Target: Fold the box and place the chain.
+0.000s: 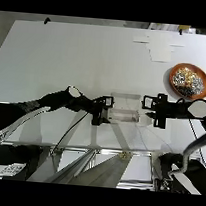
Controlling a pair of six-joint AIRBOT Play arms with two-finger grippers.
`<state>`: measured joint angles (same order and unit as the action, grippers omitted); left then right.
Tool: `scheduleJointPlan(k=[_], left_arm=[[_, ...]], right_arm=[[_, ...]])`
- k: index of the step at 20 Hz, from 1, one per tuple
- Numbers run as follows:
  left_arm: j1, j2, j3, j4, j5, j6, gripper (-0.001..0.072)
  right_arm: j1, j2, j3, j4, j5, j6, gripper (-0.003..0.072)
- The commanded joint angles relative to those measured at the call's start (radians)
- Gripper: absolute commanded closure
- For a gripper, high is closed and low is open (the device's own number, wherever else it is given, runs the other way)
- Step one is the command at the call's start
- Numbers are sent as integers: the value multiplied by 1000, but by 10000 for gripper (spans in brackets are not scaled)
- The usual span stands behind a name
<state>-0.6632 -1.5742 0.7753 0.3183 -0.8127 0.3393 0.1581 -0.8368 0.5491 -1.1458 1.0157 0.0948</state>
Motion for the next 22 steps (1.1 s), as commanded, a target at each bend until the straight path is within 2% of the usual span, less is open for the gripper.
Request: scheduleJointPlan(k=[1, 3, 12, 13, 18, 22], left_arm=[[1, 0, 0, 0, 0, 0, 501], [1, 0, 0, 0, 0, 0, 501], [1, 0, 0, 0, 0, 0, 501], [1, 0, 0, 0, 0, 0, 501], [1, 0, 0, 0, 0, 0, 501], [1, 0, 0, 0, 0, 0, 501]], right_arm=[[0, -38, -1, 50, 13, -115, 452], [0, -70, -1, 63, 13, -156, 471], [0, -164, -32, 63, 15, -158, 474], [0, -164, -45, 64, 18, -178, 516], [0, -164, -88, 224, -37, -288, 538], [0, -165, -88, 251, -63, -288, 545]])
